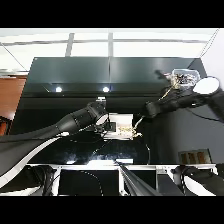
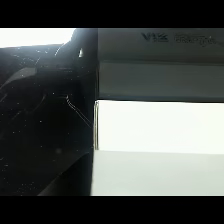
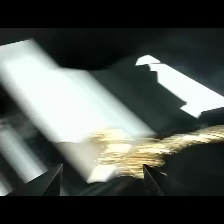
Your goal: Fold the box and place the chain.
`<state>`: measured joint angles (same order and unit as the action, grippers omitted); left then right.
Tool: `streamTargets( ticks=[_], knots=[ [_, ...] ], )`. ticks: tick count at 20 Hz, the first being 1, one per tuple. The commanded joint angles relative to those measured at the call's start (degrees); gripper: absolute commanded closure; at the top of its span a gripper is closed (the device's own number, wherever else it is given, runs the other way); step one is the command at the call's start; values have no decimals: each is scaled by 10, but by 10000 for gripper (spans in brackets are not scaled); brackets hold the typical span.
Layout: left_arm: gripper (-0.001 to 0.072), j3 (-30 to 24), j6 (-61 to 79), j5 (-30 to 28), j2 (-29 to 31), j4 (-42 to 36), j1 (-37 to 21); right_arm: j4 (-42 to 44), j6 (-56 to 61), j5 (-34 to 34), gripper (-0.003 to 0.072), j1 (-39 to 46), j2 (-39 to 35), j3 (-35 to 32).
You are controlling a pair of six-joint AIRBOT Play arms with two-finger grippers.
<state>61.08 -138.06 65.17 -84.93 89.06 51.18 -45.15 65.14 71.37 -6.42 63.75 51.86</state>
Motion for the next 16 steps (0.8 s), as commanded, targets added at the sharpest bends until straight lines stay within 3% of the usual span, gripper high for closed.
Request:
streamTargets(
  ticks=[1, 2, 3, 4, 7, 12, 16],
  knots=[
    [678, 0, 0, 0, 0, 0, 0, -170, 114, -149, 109, 127, -15, -14],
    [678, 0, 0, 0, 0, 0, 0, -208, 165, -228, 108, 145, -9, -25],
    [678, 0, 0, 0, 0, 0, 0, -223, 191, -294, -4, 154, 6, -30],
    [678, 0, 0, 0, 0, 1, 0, -213, 195, -341, -34, 155, 27, -26],
    [678, 0, 0, 0, 0, 1, 0, -200, 252, -435, -34, 150, 108, 5],
    [678, 0, 0, 0, 0, 0, 0, -212, 342, -414, -34, 149, 211, 67],
    [678, 0, 0, 0, 0, 0, 0, -207, 371, -423, -34, 148, 246, 70]
  ],
)
